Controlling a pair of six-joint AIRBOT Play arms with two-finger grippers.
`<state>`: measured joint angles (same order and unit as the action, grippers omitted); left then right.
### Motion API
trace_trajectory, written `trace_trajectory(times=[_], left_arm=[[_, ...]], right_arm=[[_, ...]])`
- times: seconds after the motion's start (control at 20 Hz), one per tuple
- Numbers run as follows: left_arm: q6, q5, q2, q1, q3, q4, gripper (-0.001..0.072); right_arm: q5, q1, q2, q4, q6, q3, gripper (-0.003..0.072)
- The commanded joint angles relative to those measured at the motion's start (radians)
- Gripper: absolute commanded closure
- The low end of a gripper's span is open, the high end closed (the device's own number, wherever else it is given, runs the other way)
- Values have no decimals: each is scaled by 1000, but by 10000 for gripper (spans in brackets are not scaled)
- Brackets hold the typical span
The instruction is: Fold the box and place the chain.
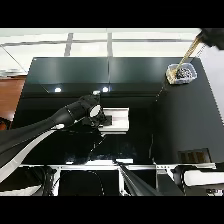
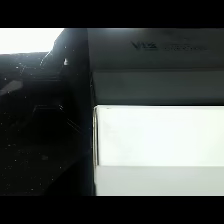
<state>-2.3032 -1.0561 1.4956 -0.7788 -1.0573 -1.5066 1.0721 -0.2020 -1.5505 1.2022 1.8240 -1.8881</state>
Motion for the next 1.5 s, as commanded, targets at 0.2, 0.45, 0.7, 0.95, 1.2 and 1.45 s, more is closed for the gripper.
trace_trajectory(times=[0.2,0.45,0.7,0.95,1.2,1.45], left_arm=[[0,1,-1,0,-1,0,678],[0,0,-1,0,-1,0,679],[1,-4,-1,0,-1,0,679],[1,-3,-1,0,-1,0,679],[1,-3,-1,0,-1,0,678],[1,-3,-1,0,-1,0,679]], right_arm=[[76,0,346,-163,-160,-1,676],[142,0,473,-351,-230,-1,676],[349,5,521,-540,-282,0,675],[364,101,522,-629,-284,0,675],[338,269,520,-625,-283,0,675],[262,406,515,-621,-283,29,675]])
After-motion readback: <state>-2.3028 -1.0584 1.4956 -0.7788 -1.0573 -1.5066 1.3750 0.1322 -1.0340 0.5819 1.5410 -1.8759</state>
